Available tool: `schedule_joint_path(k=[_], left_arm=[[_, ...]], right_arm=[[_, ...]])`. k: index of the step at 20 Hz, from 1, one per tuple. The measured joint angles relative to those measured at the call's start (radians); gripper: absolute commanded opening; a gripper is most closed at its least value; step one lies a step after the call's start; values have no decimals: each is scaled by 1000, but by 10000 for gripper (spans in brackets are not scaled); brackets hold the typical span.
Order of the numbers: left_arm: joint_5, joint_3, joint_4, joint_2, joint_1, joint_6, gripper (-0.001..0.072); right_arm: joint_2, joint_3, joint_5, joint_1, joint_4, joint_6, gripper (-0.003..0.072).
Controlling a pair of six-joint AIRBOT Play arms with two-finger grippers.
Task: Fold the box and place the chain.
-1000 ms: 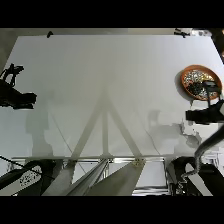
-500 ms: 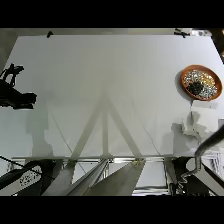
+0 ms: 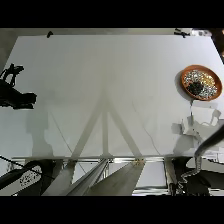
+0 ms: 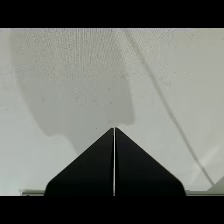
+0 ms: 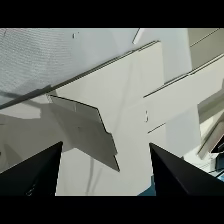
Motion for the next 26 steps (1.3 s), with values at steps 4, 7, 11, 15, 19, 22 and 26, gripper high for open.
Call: schedule_joint_path(k=[4,7,11,15,19,22,26], left_arm=[[0,0,0,0,0,0,12],[0,0,0,0,0,0,12],[0,0,0,0,0,0,12],[0,0,0,0,0,0,12],[0,0,0,0,0,0,12],[0,0,0,0,0,0,12],[0,0,0,0,0,0,12]], right_arm=[[-85,4,45,-3,33,-15,232],[-112,6,81,0,64,-31,5],[-72,6,101,41,173,-119,4],[34,4,100,123,475,-263,4],[130,-40,92,274,695,-349,4],[188,-134,47,425,825,-374,4],[230,-278,-61,642,945,-383,4]])
